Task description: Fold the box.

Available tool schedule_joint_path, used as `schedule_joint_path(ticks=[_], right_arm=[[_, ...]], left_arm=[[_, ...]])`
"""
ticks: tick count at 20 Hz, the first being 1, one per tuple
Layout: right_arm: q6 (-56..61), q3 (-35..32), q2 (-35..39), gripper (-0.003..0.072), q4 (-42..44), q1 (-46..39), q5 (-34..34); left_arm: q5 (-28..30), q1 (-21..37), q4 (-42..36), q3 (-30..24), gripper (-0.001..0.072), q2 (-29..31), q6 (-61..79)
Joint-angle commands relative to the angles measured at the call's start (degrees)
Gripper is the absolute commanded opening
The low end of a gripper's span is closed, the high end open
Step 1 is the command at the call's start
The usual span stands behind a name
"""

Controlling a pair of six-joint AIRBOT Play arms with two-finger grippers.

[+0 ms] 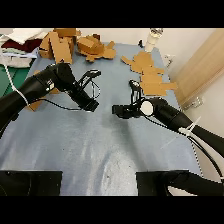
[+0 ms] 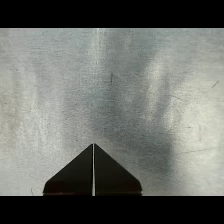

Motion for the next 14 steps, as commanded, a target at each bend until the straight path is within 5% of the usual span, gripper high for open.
schedule_joint_path(ticks=[1,6,10,11,13,14], right_arm=[[0.1,0.0,0.0,0.0023,0.1,0.0,0.0],[0.7,0.7,-0.1,0.0024,0.7,-2.9,-0.8],[-1.5,6.9,-0.2,0.0025,0.7,-19.4,0.7],[-4.0,9.6,-1.0,0.0070,0.8,-25.2,1.9],[-11.0,16.0,-4.7,0.0356,3.7,-37.0,5.6],[-15.1,19.3,-7.3,0.0420,6.9,-42.6,7.6]], left_arm=[[0.0,0.0,0.0,0.0,0.0011,0.0,0.0],[0.0,0.0,0.0,0.0,0.0010,0.0,0.0],[0.0,0.0,0.0,0.0,0.0010,0.0,0.0],[0.0,0.0,0.0,0.0,0.0011,0.0,0.0],[0.0,0.0,0.0,0.0,0.0010,0.0,0.0],[0.0,0.0,0.0,0.0,0.0011,0.0,0.0]])
